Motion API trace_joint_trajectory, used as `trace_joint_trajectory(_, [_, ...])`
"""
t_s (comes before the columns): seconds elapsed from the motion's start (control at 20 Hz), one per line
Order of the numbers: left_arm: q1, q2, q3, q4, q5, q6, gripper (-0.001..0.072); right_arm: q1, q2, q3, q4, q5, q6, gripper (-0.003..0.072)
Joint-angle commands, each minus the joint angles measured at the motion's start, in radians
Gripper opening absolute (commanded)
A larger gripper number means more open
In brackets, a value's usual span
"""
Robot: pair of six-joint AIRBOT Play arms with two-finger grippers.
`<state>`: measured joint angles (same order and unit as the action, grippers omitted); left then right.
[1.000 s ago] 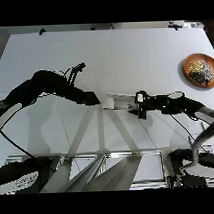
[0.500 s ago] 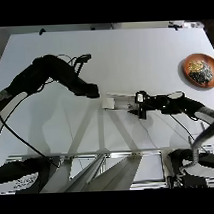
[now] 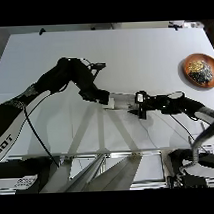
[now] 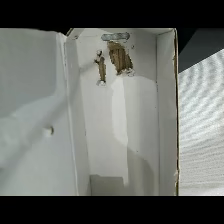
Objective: Fold the box and place the chain.
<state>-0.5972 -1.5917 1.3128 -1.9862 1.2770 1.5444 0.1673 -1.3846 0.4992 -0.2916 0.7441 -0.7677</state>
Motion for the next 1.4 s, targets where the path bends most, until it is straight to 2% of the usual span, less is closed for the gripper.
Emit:
trace_joint_trajectory(0.0, [-0.016, -0.02, 0.003, 0.001, -0.034, -0.024, 0.0657, 0.0, 0.001, 0.0, 0.0, 0.0, 0.0, 0.0502])
trace_joint_trajectory(0.1, [-0.016, -0.02, 0.003, -0.021, -0.057, -0.027, 0.0665, 0.0, 0.001, 0.0, 0.0, 0.0, 0.0, 0.0502])
trace_joint_trajectory(0.15, [-0.016, -0.02, 0.003, -0.035, -0.071, -0.041, 0.0698, 0.0, 0.001, 0.0, 0.0, 0.0, 0.0, 0.0502])
trace_joint_trajectory(0.45, [-0.017, -0.019, 0.003, 0.004, -0.084, -0.156, 0.0698, 0.0, 0.001, 0.0, 0.0, 0.0, 0.0, 0.0502])
trace_joint_trajectory(0.7, [-0.057, -0.018, 0.003, 0.11, -0.077, -0.18, 0.0698, 0.0, 0.001, 0.0, 0.0, 0.0, 0.0, 0.0502])
trace_joint_trajectory(1.15, [-0.095, -0.02, 0.0, 0.111, -0.16, -0.237, 0.0698, 0.0, 0.001, 0.0, 0.0, 0.0, 0.0, 0.0502])
trace_joint_trajectory(1.35, [-0.103, -0.019, 0.0, 0.146, -0.151, -0.246, 0.0697, 0.0, 0.001, 0.0, 0.0, 0.0, 0.0, 0.0502])
